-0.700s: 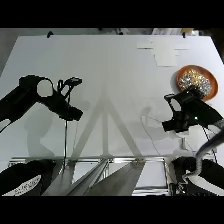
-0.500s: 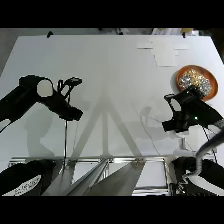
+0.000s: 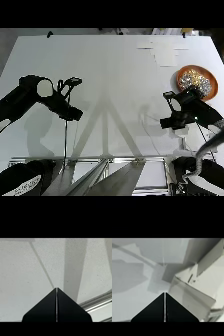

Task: Fold the box and place the chain.

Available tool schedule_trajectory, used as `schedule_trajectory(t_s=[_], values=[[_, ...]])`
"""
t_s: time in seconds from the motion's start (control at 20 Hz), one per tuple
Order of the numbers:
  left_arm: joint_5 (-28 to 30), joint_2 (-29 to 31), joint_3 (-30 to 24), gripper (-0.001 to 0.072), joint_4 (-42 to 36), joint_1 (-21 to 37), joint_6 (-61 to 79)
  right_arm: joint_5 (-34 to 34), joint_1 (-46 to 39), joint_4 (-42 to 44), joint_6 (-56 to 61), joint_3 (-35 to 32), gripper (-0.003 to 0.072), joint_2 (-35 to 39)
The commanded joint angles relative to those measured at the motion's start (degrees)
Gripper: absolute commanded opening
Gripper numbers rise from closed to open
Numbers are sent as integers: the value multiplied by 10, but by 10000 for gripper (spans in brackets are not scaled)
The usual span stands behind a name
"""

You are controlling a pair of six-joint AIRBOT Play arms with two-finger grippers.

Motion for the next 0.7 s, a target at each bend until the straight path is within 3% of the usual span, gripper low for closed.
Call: schedule_trajectory(t_s=[0.0, 0.35, 0.65], values=[[0, 0, 0, 9, 0, 0, 0, -85, 0, -14, -13, 0, 15, 0], [0, 0, 0, 9, 0, 0, 0, -58, -1, -35, -47, 15, 12, 1], [0, 0, 0, 9, 0, 0, 0, 66, -6, -267, -54, 87, 12, 28]])
